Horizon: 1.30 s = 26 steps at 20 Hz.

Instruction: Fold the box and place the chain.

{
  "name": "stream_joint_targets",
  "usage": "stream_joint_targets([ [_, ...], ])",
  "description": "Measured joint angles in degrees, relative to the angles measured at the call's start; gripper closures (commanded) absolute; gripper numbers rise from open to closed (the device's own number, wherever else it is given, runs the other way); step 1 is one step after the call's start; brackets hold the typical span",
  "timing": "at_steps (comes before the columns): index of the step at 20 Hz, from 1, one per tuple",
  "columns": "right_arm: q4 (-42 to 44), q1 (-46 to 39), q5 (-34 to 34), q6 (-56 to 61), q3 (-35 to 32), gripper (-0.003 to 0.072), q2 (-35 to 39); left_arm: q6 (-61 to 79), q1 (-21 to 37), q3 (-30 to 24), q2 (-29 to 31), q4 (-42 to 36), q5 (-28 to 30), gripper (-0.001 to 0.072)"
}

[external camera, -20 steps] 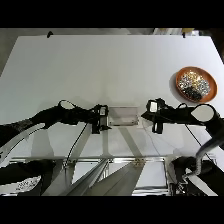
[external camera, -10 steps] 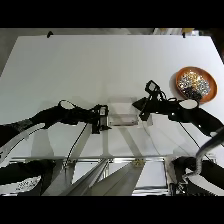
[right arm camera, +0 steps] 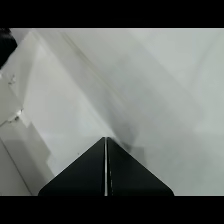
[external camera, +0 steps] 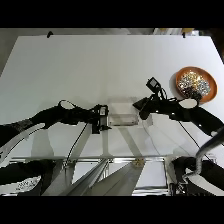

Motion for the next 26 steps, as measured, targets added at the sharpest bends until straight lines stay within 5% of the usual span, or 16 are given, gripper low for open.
stream_joint_targets([
  [4,-17.8,0.0,4.1,1.4,0.4,0.0668,9.0,0.0,0.0,0.0,0.0,0.0,0.0,0.0459],
  [7,-30.7,0.3,8.8,-3.1,0.5,0.0545,10.7,0.0,0.0,0.0,0.0,0.0,0.0,0.0459],
  [9,-33.0,1.4,10.4,-8.4,0.5,0.0528,9.5,0.0,0.0,0.0,0.0,0.0,0.0,0.0459],
  [22,-22.0,4.3,7.8,-22.9,0.5,0.0523,-3.6,0.0,0.0,0.0,0.0,0.0,0.0,0.0459],
  [26,-16.9,4.3,9.1,-23.7,0.5,0.0279,-5.5,0.1,0.0,0.0,0.0,0.1,0.0,0.0459],
])
